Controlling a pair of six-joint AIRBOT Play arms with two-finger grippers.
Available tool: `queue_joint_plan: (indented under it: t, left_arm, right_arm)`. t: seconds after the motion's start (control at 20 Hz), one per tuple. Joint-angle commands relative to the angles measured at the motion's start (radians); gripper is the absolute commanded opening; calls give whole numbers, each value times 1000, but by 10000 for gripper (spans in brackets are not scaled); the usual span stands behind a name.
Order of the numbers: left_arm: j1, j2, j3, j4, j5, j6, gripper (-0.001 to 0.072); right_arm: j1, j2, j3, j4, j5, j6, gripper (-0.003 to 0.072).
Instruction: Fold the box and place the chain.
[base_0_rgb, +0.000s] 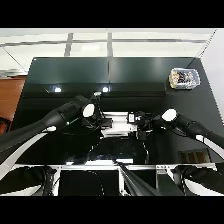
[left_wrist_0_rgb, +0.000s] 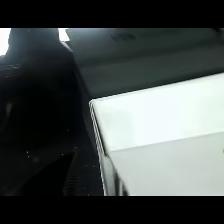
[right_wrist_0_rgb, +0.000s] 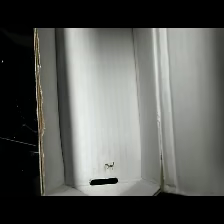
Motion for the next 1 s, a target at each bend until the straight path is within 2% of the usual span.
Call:
queue_joint_plan:
  t: [0.0,0.25,0.6,0.7,0.75,0.8,0.95]
  left_arm:
    - [-45,-15,24,69,-10,-137,279]
    - [-49,-85,98,63,-99,-154,279]
    - [-49,-90,105,63,-103,-197,268]
    - [-49,-90,105,63,-100,-198,134]
    - [-49,-90,105,63,-100,-205,98]
    - [-49,-90,105,63,-102,-205,20]
    - [-53,-90,105,67,-102,-204,21]
  right_arm:
    - [0,-1,0,0,0,0,197]
    - [0,-1,0,0,0,0,197]
    - [0,-1,0,0,0,0,197]
    - [0,-1,0,0,0,0,197]
    - [0,-1,0,0,0,0,197]
    - [0,-1,0,0,0,0,197]
    - [0,-1,0,0,0,0,197]
